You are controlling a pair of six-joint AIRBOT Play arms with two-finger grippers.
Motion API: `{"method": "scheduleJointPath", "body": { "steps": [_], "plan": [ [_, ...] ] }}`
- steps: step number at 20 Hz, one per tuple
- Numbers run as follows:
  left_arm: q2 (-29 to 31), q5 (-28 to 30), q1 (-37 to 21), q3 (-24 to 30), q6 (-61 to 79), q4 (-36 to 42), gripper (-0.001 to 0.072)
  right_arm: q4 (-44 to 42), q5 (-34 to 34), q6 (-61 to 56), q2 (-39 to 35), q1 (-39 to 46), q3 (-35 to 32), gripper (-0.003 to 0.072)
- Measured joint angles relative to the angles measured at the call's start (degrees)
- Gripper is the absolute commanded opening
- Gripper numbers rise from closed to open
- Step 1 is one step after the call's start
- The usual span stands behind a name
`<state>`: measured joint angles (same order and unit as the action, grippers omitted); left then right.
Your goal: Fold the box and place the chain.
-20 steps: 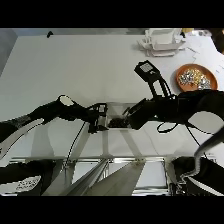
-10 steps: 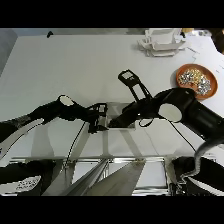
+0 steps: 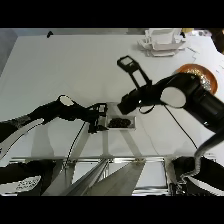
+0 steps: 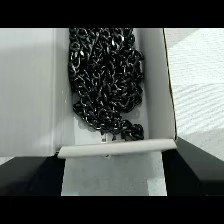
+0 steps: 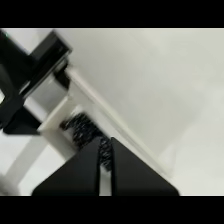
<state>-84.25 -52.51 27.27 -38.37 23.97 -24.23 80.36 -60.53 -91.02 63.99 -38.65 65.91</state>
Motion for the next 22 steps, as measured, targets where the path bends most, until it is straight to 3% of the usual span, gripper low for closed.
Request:
{"method": "scheduleJointPath", "body": {
  "steps": [7,14,15,22],
  "plan": [
    [0.0,0.0,0.0,0.0,0.0,0.0,0.0192,-3.5,-1.3,12.9,8.3,7.3,3.4,0.0020],
    [0.0,0.0,0.0,0.0,0.0,0.0,0.0192,-4.7,-6.5,28.2,16.5,1.1,3.7,0.0074],
    [0.0,0.0,0.0,0.0,0.0,0.0,0.0192,-4.8,-7.1,29.4,16.7,0.1,3.7,0.0129],
    [0.0,0.0,0.0,0.0,0.0,0.0,0.0192,-8.0,-9.4,37.1,16.9,-6.8,3.3,0.0131]
  ]
}}
